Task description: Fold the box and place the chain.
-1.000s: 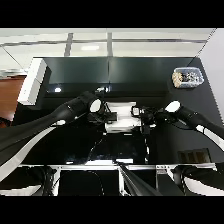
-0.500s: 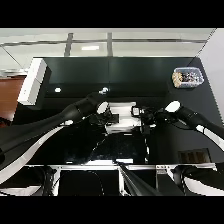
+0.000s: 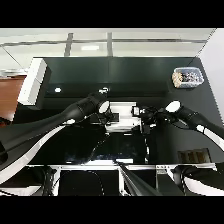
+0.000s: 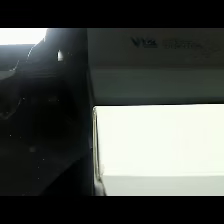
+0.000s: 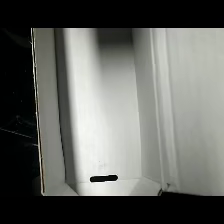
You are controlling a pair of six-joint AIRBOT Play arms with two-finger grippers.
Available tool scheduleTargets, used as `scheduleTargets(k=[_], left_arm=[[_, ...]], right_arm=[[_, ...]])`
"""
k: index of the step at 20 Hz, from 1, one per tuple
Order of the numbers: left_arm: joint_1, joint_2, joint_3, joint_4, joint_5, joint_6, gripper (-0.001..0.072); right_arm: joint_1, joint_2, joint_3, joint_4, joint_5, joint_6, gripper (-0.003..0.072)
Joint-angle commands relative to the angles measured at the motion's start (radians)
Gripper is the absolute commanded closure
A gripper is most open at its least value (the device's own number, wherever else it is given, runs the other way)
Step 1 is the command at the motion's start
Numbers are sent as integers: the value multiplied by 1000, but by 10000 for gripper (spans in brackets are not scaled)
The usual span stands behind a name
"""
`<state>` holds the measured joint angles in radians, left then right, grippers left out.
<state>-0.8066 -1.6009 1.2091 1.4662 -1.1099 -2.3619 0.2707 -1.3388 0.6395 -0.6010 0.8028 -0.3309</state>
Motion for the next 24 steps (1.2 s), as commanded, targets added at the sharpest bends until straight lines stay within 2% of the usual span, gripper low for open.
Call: scheduleTargets(k=[1, 2, 7, 10, 17, 18, 19, 20, 21, 22, 23, 24], left_arm=[[0, -16, 23, 3, -37, -2, 380], [0, -18, 25, 3, -45, -2, 188], [0, -24, 27, 11, -56, -3, 207], [-2, -51, 44, 19, -112, -2, 207], [-4, -53, 81, 18, -79, -6, 212], [-4, -53, 81, 18, -80, -13, 285], [-4, -53, 81, 18, -79, -14, 395], [-4, -53, 81, 18, -79, -14, 432], [-4, -53, 81, 19, -79, -22, 437], [-4, -53, 81, 18, -78, -29, 534], [-4, -53, 81, 18, -74, -29, 665], [-4, -53, 81, 17, -68, -29, 687]], right_arm=[[0, 0, 0, -1, 4, 1, 484], [0, 0, 0, -1, 4, 1, 484], [0, 0, 0, -1, 4, 1, 484], [0, 0, 0, -1, 4, 1, 484], [0, 0, 0, 0, 4, 1, 484], [0, 0, 0, -1, 5, 1, 484], [0, 0, 0, 0, 4, 1, 483], [0, 0, 0, 0, 5, 2, 484], [0, 0, 0, 0, 5, 2, 484], [0, 0, 0, 0, 4, 1, 484], [0, 0, 0, 0, 4, 1, 484], [0, 0, 0, -1, 4, 1, 484]])
